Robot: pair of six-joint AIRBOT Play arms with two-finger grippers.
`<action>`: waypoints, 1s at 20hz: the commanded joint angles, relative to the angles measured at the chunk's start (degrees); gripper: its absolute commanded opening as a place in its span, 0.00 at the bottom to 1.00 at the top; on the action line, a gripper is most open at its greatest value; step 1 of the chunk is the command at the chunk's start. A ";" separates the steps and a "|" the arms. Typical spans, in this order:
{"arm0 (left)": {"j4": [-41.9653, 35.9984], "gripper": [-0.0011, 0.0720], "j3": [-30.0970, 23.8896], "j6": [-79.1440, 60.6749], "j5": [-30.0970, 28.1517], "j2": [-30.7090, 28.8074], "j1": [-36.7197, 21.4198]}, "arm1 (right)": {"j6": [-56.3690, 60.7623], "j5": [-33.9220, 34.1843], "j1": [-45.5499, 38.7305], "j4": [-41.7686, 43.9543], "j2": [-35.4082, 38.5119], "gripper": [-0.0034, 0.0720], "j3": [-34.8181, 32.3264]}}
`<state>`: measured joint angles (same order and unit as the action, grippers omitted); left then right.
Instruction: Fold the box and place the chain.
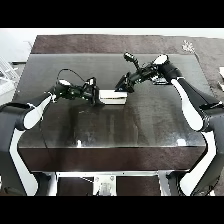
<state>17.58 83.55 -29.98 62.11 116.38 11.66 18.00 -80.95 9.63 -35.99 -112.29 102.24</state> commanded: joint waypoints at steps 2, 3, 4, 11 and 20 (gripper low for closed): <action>0.00 0.74 0.00 -0.02 0.02 0.00 -0.04 | -1.11 -3.17 0.00 -0.09 0.00 0.55 -0.13; 0.00 0.74 0.00 -0.02 0.02 0.00 -0.04 | -2.32 -4.87 -0.28 -0.09 0.00 0.55 -0.22; 0.00 0.74 0.00 -0.02 0.04 0.00 -0.04 | -2.91 -5.88 -0.55 -0.13 0.00 0.56 -0.24; 0.02 0.74 0.00 -0.04 0.02 0.00 -0.04 | -7.48 -3.08 -0.72 -0.02 -0.07 0.56 -0.52; 0.00 0.74 0.00 -0.04 -0.02 0.00 -0.04 | -15.37 0.59 -0.31 1.27 -0.02 0.56 -3.91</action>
<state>17.58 83.55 -30.00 62.13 116.38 11.66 5.61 -82.11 9.26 -35.64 -112.33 98.72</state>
